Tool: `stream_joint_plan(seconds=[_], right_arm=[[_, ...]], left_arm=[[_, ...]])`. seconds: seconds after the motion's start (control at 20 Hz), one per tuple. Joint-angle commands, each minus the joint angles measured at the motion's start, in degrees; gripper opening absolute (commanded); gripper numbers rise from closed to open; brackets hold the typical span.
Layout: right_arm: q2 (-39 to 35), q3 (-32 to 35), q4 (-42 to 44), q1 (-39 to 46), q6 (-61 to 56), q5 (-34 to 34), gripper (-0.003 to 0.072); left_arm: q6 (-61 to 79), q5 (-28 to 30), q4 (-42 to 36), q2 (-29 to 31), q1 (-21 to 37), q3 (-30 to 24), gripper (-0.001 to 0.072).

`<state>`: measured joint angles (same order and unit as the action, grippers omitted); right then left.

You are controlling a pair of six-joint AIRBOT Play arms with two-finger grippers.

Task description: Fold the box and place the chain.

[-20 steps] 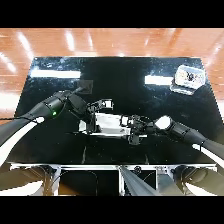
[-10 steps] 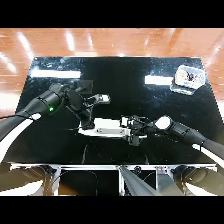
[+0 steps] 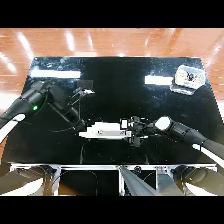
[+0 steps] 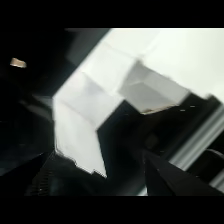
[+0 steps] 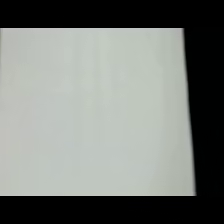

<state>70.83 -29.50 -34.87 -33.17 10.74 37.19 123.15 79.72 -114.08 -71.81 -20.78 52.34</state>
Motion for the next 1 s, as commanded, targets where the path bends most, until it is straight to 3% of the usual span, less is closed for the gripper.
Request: stream_joint_plan(seconds=[0.0, 0.2, 0.35, 0.55, 0.6, 0.7, 0.75, 0.8, 0.95], right_arm=[[0.0, 0.0, -0.1, 0.0, 0.0, 0.1, 0.0537], [0.1, 0.0, -0.1, 0.0, 0.0, 0.0, 0.0537], [0.1, 0.0, -0.1, 0.0, 0.0, -0.2, 0.0537], [0.2, 0.0, -0.1, -0.1, 0.0, -0.2, 0.0537], [0.2, 0.0, -0.1, 0.0, 0.0, -0.2, 0.0537], [0.2, 0.0, -0.1, 0.0, 0.0, -0.2, 0.0537], [0.2, 0.0, -0.1, 0.0, 0.0, -0.2, 0.0537], [0.2, 0.0, -0.1, 0.0, 0.0, -0.2, 0.0537], [0.2, 0.0, -0.1, 0.0, 0.0, -0.2, 0.0537]], left_arm=[[-2.3, -2.8, -8.6, 7.2, -0.3, -6.1, 0.0625], [-2.1, -8.5, -11.7, 13.2, -3.7, -11.3, 0.0602], [-2.1, -10.7, -12.7, 13.2, -6.4, -12.1, 0.0598], [-1.3, -18.6, -14.5, 13.1, -10.8, -12.1, 0.0578], [-0.5, -20.2, -15.1, 12.9, -11.8, -12.1, 0.0479], [0.3, -22.9, -15.6, 12.5, -13.6, -12.1, 0.0167], [1.4, -24.1, -15.6, 12.5, -14.4, -12.1, 0.0062], [2.1, -25.9, -15.7, 12.5, -15.1, -12.1, 0.0020], [2.5, -32.6, -15.7, 12.6, -17.3, -12.1, 0.0020]])
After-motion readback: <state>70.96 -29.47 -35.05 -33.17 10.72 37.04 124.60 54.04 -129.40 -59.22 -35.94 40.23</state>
